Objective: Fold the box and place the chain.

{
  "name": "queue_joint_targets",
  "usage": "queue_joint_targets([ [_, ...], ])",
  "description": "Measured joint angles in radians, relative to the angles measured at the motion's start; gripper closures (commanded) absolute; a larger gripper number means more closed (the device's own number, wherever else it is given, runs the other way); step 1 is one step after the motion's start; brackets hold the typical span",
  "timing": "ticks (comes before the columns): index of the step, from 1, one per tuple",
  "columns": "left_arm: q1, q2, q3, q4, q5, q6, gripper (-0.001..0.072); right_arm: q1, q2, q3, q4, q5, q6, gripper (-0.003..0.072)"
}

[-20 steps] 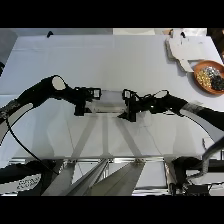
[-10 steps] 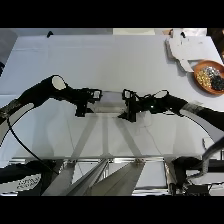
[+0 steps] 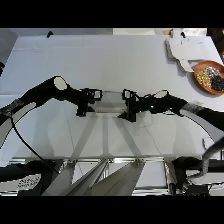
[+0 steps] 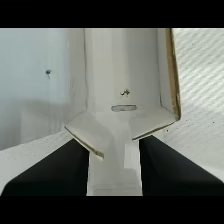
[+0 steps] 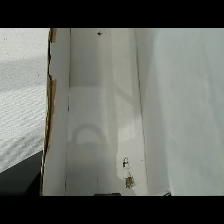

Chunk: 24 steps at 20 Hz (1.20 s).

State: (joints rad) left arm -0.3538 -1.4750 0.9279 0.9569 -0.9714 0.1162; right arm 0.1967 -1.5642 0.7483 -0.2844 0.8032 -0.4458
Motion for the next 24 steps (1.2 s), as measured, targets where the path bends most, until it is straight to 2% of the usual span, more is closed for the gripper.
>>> queue_joint_targets([
  [1,0.000,0.000,0.000,-0.001,0.002,0.000,0.0404,0.000,0.000,0.000,0.000,0.000,0.000,0.0167],
  [2,0.000,0.000,0.000,-0.003,0.002,0.000,0.0450,0.000,0.000,0.000,0.000,0.000,0.000,0.0167],
  [11,0.000,0.000,0.000,-0.006,-0.029,0.000,0.0459,0.000,0.000,0.000,0.000,0.000,0.000,0.0167],
  [14,0.000,0.000,0.000,-0.027,-0.029,0.000,0.0561,0.000,0.000,0.000,0.000,0.000,0.000,0.0167],
  [17,-0.001,0.000,0.000,-0.051,-0.015,0.000,0.0581,0.000,0.000,0.000,0.000,-0.001,0.000,0.0167],
  [18,-0.001,0.000,0.000,-0.057,-0.013,-0.001,0.0672,0.000,0.000,0.000,0.000,-0.001,0.000,0.0167],
  [19,-0.001,0.000,0.000,-0.060,-0.011,-0.002,0.0698,0.000,0.000,0.000,0.000,0.000,0.000,0.0167],
  [22,-0.001,0.000,0.000,-0.069,-0.009,-0.003,0.0682,0.000,0.000,0.000,0.000,0.000,0.000,0.0167],
  [24,-0.001,0.000,0.000,-0.087,-0.012,-0.005,0.0573,0.000,0.000,0.000,0.000,0.000,0.000,0.0167],
])
